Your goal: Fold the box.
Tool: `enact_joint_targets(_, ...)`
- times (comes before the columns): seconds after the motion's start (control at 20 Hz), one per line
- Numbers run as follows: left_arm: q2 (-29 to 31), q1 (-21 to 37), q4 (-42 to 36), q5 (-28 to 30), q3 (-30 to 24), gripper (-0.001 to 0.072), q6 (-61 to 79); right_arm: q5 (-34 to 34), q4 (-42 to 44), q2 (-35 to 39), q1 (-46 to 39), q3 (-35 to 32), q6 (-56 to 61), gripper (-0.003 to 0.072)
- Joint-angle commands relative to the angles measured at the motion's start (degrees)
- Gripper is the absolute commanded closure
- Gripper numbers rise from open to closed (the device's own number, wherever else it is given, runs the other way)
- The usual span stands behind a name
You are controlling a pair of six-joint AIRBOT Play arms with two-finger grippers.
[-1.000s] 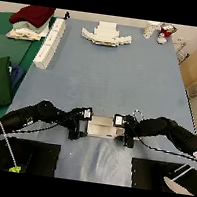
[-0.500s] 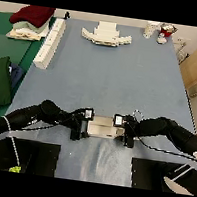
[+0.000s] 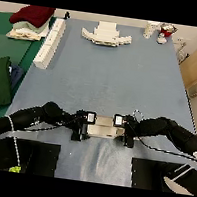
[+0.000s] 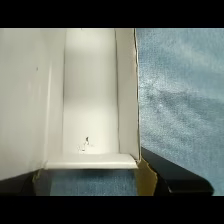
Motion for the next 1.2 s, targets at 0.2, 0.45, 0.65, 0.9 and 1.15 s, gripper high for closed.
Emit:
enact_joint_targets(0.2, -0.26, -0.26, 0.17, 0.55, 0.22, 0.0266, 0.24, 0.02, 0.0, -0.02, 0.0, 0.02, 0.02, 0.0214)
enact_joint_targets(0.45, -0.26, -0.26, 0.15, 0.57, 0.22, 0.0265, 0.22, 0.02, 0.0, -0.02, 0.0, 0.02, 0.02, 0.0215)
enact_joint_targets(0.65, -0.26, -0.26, 0.15, 0.57, 0.22, 0.0265, 0.17, 0.02, 0.0, -0.02, 0.0, 0.02, 0.02, 0.0214)
enact_joint_targets(0.9, -0.26, -0.26, 0.15, 0.5, 0.22, 0.0266, 0.17, 0.02, 0.0, -0.02, 0.0, 0.02, 0.02, 0.0214)
enact_joint_targets(1.15, -0.26, -0.26, 0.15, 0.48, 0.22, 0.0266, 0.17, 0.02, 0.0, -0.02, 0.0, 0.02, 0.02, 0.0215)
